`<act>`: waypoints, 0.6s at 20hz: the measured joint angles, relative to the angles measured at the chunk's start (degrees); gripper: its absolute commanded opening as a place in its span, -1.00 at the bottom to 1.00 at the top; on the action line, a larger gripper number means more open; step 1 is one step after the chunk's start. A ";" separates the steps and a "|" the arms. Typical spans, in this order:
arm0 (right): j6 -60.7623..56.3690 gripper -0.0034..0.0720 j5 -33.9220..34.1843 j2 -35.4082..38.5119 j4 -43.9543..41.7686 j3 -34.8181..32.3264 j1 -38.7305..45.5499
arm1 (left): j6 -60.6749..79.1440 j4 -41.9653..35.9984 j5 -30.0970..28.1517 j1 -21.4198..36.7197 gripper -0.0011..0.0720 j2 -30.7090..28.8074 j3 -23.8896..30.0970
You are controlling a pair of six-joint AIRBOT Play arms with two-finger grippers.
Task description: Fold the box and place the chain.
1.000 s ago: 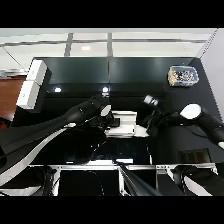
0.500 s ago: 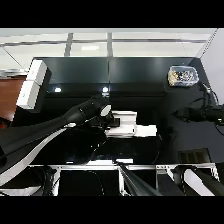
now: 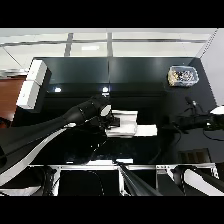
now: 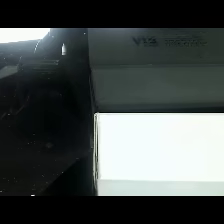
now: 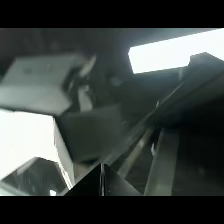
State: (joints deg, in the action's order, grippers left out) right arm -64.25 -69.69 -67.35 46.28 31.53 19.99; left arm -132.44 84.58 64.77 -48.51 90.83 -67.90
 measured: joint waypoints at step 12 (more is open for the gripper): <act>11.56 -0.86 1.38 -7.43 -11.76 -0.42 -13.86 | -0.02 0.00 0.26 0.00 -0.89 0.00 0.00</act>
State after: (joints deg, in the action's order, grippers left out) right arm -52.69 -68.31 -74.78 34.52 31.11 6.13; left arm -132.46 84.58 65.04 -48.51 90.83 -67.90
